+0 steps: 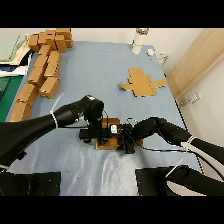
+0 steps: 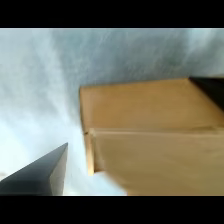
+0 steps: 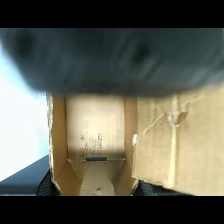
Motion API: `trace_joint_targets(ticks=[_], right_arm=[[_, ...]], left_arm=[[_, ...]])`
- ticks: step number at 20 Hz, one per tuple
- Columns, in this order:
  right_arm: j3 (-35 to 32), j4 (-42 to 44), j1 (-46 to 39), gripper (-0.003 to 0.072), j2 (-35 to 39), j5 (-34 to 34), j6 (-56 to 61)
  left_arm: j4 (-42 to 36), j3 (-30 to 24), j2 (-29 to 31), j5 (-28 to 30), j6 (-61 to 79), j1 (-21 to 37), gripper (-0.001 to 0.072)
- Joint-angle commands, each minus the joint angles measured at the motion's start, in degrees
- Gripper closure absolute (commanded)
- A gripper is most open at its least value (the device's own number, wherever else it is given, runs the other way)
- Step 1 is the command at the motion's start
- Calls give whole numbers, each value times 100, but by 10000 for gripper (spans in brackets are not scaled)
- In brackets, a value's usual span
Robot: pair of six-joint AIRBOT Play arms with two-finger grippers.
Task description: Fold the box.
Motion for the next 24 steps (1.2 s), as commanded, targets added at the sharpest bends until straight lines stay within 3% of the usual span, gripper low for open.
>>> trace_joint_targets(ticks=[1,6,11,12,13,14,17,19,22,24], right_arm=[[-2,4,0,182,-2,4,0],[-2,4,0,182,-2,4,0],[-2,4,0,182,-2,4,0],[-2,4,0,181,-2,4,0],[-2,4,0,182,-2,4,0],[-2,4,0,182,-2,4,0],[-2,4,0,182,-2,4,0],[-2,4,0,182,-2,4,0],[-2,4,0,182,-2,4,0],[-2,4,0,182,-2,4,0]], left_arm=[[-835,37,4,-535,400,538,223],[-1705,37,4,-531,1434,1279,223],[-1845,37,-9,-807,3005,2271,225],[-1834,35,-9,-898,3582,2538,290],[-1829,37,-9,-940,4280,2787,523],[-1829,37,-9,-907,5163,3051,699],[-1829,33,-2,-804,7624,3543,698],[-1836,-70,92,-461,8640,3528,700],[-1777,-660,542,426,9663,3167,701],[-1696,-1362,990,1410,10375,2782,701]])
